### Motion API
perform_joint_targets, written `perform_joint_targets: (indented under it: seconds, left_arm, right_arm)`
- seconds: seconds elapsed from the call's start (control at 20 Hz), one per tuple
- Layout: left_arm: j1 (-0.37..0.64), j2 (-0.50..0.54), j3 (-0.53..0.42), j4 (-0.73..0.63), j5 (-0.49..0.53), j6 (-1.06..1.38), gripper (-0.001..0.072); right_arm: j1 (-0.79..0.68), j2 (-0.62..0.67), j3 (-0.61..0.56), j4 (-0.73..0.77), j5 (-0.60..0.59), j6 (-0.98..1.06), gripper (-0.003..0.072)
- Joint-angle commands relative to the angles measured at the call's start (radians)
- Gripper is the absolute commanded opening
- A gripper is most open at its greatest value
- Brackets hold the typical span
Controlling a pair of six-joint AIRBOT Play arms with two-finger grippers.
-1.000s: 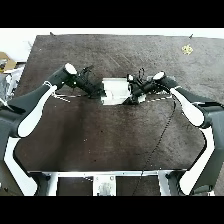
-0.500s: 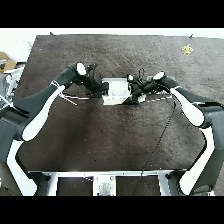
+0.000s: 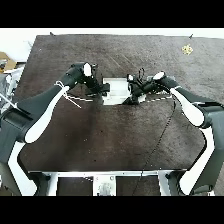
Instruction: Fold the box and place the chain.
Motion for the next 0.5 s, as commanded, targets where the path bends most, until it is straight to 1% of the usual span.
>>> perform_joint_targets:
  seconds: [0.0,0.1,0.2,0.35,0.4,0.45]
  left_arm:
    - [-0.033,0.000,0.033,0.110,-0.022,-0.078,0.0389]
    - [-0.047,-0.015,0.043,0.130,-0.035,-0.107,0.0389]
    - [-0.064,-0.067,0.119,0.166,-0.110,-0.119,0.0389]
    - [-0.101,-0.160,0.287,0.274,-0.246,-0.145,0.0389]
    - [-0.112,-0.175,0.311,0.304,-0.259,-0.157,0.0389]
    - [-0.118,-0.182,0.309,0.320,-0.248,-0.177,0.0388]
  right_arm:
    - [0.000,0.000,0.000,0.000,0.000,0.000,0.0442]
    - [0.000,0.000,0.000,0.000,0.000,0.000,0.0442]
    - [0.000,0.000,0.000,0.000,0.000,0.000,0.0442]
    - [0.000,0.000,0.000,0.000,0.000,0.000,0.0442]
    - [0.000,0.000,0.000,0.000,0.000,0.000,0.0442]
    - [0.000,0.000,0.000,0.000,0.000,0.000,0.0442]
